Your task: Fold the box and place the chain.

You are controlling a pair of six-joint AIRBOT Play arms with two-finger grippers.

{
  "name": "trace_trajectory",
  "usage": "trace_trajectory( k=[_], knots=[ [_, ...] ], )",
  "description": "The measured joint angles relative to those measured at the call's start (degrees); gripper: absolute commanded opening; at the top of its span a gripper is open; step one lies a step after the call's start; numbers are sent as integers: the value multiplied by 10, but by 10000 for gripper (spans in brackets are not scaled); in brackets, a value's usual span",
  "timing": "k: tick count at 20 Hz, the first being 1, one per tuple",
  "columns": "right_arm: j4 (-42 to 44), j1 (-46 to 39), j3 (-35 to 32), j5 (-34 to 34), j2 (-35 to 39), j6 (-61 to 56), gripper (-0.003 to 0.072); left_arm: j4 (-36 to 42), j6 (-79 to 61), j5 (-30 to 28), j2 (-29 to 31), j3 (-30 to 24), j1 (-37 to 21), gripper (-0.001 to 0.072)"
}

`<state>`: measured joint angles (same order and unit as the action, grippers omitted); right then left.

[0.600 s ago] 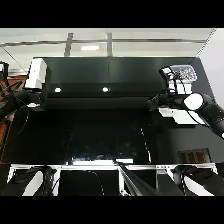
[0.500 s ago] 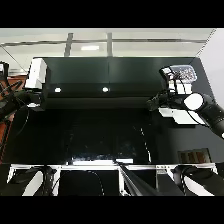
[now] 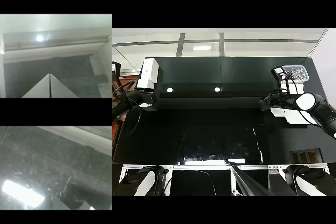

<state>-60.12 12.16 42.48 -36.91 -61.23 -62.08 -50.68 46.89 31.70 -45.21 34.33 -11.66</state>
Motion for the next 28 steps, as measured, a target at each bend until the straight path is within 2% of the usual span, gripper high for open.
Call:
trace_trajectory(
  k=[3, 6, 7, 8, 9, 11, 12, 13, 14, 16, 18, 21, 24, 28],
  knots=[
    [1, 0, 0, 2, 0, 0, 18, 1, 0, -6, 0, 0, 0, 30],
    [3, 2, 0, 31, 0, 0, 17, 8, 0, -40, -2, 0, 0, 34],
    [5, 2, 0, 47, 0, 0, 17, 16, 0, -52, -3, 0, 0, 117],
    [12, 2, 0, 66, 0, 0, 18, 26, 0, -61, -7, 0, 1, 485],
    [19, 2, 0, 87, 0, 0, 17, 35, 0, -68, -14, 0, 4, 702],
    [42, 2, 0, 125, 0, 0, 19, 49, 0, -70, -31, 0, 15, 707],
    [54, 2, 0, 137, 0, -1, 66, 53, 0, -66, -41, 0, 24, 707],
    [70, 2, 0, 147, 0, -1, 527, 56, 0, -57, -52, 0, 35, 707],
    [83, 2, 0, 151, 0, -1, 720, 58, 0, -52, -62, 0, 48, 707],
    [104, 3, 0, 145, -1, -1, 720, 61, 0, -42, -83, 0, 81, 707],
    [113, 0, 0, 108, -2, -6, 720, 62, 0, -38, -99, 1, 120, 707],
    [50, -61, 13, 39, -3, -89, 720, 61, 0, -33, -110, 1, 168, 707],
    [-49, -215, 49, -20, -10, -170, 720, 61, 0, -31, -114, 1, 191, 707],
    [-75, -460, 120, -85, -64, -168, 720, 59, 0, -30, -116, 1, 201, 707]
  ],
)
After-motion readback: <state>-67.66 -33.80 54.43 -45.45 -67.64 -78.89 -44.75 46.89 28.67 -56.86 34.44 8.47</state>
